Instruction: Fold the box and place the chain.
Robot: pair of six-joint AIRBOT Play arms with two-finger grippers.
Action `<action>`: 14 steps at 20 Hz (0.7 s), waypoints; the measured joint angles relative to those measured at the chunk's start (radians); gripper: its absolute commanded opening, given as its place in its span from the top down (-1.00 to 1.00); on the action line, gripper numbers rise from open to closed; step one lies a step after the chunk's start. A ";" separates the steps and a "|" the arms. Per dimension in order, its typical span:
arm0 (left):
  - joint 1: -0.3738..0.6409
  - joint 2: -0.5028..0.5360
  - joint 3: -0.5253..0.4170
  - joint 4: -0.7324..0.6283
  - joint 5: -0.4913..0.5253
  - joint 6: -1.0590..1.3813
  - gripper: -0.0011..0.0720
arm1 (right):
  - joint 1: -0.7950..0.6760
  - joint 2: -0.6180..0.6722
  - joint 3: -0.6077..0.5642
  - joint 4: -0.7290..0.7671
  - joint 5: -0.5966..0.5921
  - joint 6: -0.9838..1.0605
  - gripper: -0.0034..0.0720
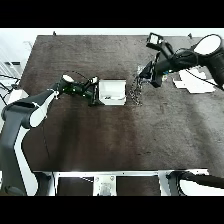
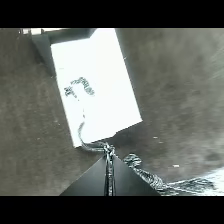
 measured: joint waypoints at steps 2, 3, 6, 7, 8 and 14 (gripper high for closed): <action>0.000 0.000 0.000 0.000 0.000 0.000 0.01 | 0.000 0.034 0.019 0.002 -0.024 0.007 0.87; 0.000 0.000 0.000 0.000 0.000 0.000 0.01 | 0.000 0.049 0.030 0.002 -0.037 0.011 0.87; 0.000 0.000 0.000 0.000 0.000 0.000 0.01 | 0.015 0.085 0.070 0.005 -0.069 0.050 0.87; 0.000 0.000 0.000 0.000 0.000 0.000 0.01 | 0.024 0.095 0.080 0.005 -0.075 0.067 0.87; 0.000 0.000 0.000 0.000 0.000 0.000 0.01 | 0.037 0.105 0.088 0.005 -0.079 0.085 0.87; 0.000 0.000 0.000 0.000 0.000 0.000 0.01 | 0.130 0.143 0.106 0.004 -0.099 0.208 0.87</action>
